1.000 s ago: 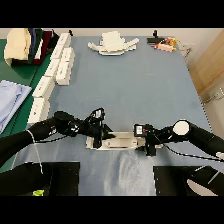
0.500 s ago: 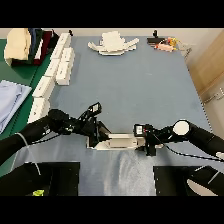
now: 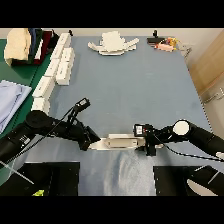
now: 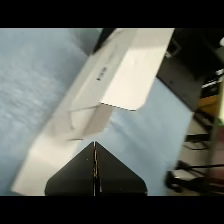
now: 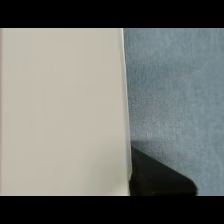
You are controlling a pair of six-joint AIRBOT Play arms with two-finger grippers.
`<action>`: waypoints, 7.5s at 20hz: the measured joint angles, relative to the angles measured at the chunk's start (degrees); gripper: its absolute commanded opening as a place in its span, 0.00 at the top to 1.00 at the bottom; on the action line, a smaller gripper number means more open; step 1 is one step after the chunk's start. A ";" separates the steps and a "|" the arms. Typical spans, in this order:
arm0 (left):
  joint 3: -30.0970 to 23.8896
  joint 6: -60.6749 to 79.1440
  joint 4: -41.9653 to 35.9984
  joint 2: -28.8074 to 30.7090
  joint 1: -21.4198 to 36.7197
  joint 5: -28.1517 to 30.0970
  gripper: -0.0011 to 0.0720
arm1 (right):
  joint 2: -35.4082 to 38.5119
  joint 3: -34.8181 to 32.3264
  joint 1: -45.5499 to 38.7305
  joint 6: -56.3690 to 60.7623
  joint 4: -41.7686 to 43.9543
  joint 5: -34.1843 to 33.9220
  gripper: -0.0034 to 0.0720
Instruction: Fold the box.
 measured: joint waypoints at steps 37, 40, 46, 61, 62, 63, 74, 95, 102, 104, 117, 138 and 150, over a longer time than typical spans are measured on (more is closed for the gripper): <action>5.55 -28.30 -17.90 -23.87 -15.82 32.30 0.97 | 0.00 0.00 -0.07 -0.09 -0.04 -0.02 0.28; 6.25 -26.29 -15.43 -18.91 -12.04 29.46 0.97 | 0.00 0.00 -0.02 -0.11 -0.07 -0.02 0.28; 6.62 -24.50 -1.99 -3.67 -3.06 18.12 0.97 | 0.00 0.00 0.02 -0.09 -0.04 0.02 0.28; -1.70 9.11 12.11 5.51 -4.55 7.30 0.06 | 0.00 -0.02 0.00 -0.02 -0.02 0.02 0.28; -3.13 11.43 11.91 5.51 -4.98 9.03 0.06 | 0.00 -0.02 0.00 -0.02 -0.02 0.02 0.28; -4.20 13.55 11.50 5.49 -5.57 10.82 0.06 | 0.00 -0.02 0.00 -0.02 -0.02 0.02 0.28; -6.62 31.45 3.96 -6.36 -15.39 25.88 0.44 | 0.00 -0.02 0.00 -0.02 0.00 0.00 0.28; -2.84 31.34 5.22 -13.05 -18.27 27.10 0.91 | 0.00 -0.02 -0.04 -0.04 0.00 0.00 0.28; -2.91 29.59 10.34 -10.21 -16.04 25.64 0.55 | 0.00 -0.02 -0.02 -0.15 0.00 0.00 0.28; -2.89 29.51 10.47 -9.79 -15.54 24.57 0.55 | 0.00 -0.02 -0.02 -0.09 0.00 0.00 0.28; -2.89 31.56 6.99 -11.54 -18.34 25.86 0.60 | 0.00 -0.02 -0.02 0.00 0.02 0.00 0.28; -2.54 41.64 -6.40 -15.10 -22.56 31.95 0.41 | 0.00 -0.02 -0.02 0.00 0.00 0.00 0.28; -2.47 34.73 -6.32 -16.04 -22.67 30.82 0.97 | 0.00 -0.02 -0.02 0.00 0.00 -0.02 0.28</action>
